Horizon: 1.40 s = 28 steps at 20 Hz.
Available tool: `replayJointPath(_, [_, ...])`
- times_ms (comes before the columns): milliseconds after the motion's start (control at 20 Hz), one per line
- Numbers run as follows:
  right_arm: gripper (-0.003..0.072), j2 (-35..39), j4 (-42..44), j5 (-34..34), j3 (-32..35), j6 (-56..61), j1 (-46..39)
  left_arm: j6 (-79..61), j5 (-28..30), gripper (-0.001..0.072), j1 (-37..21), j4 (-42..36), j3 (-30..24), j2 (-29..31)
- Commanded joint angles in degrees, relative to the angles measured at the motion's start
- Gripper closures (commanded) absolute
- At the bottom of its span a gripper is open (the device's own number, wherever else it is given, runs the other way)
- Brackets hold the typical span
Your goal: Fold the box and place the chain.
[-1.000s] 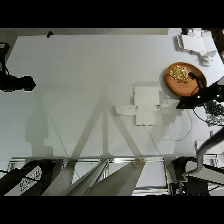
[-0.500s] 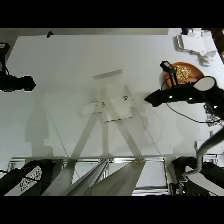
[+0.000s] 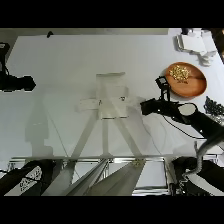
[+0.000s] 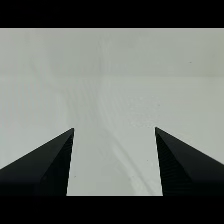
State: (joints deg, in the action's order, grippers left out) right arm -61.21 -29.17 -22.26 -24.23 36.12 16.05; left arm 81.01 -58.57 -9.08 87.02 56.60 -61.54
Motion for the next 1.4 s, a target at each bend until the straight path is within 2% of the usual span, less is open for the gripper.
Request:
replayJointPath(0, [0.068,0.2,2.1,5.4,2.4,-0.2,1.7,0.0,0.0,0.0168,0.0,0.0,0.1,0.0])
replayJointPath(750, [0.0678,0.3,2.2,5.2,2.4,0.0,1.7,0.0,0.0,0.0169,0.0,-0.2,0.1,0.0])
replayJointPath(950, [0.0678,0.3,2.2,5.2,2.4,0.0,1.7,0.1,3.3,0.0169,0.0,-0.2,0.1,-0.1])
replayJointPath(1150, [0.0678,0.3,2.2,5.2,2.4,0.0,1.7,0.0,3.3,0.0169,0.0,-4.2,0.1,-0.1])
replayJointPath(1200, [0.0678,0.3,2.2,5.2,2.4,0.0,1.7,0.0,3.9,0.0184,0.0,-5.9,0.1,-0.1])
replayJointPath(1300, [0.0678,0.3,2.2,5.2,2.4,0.0,1.7,0.0,9.8,0.0357,0.0,-9.9,0.1,-0.1])
replayJointPath(1350, [0.0678,0.3,2.2,5.2,2.4,0.0,1.7,-0.8,12.7,0.0381,0.3,-11.2,0.1,-0.1])
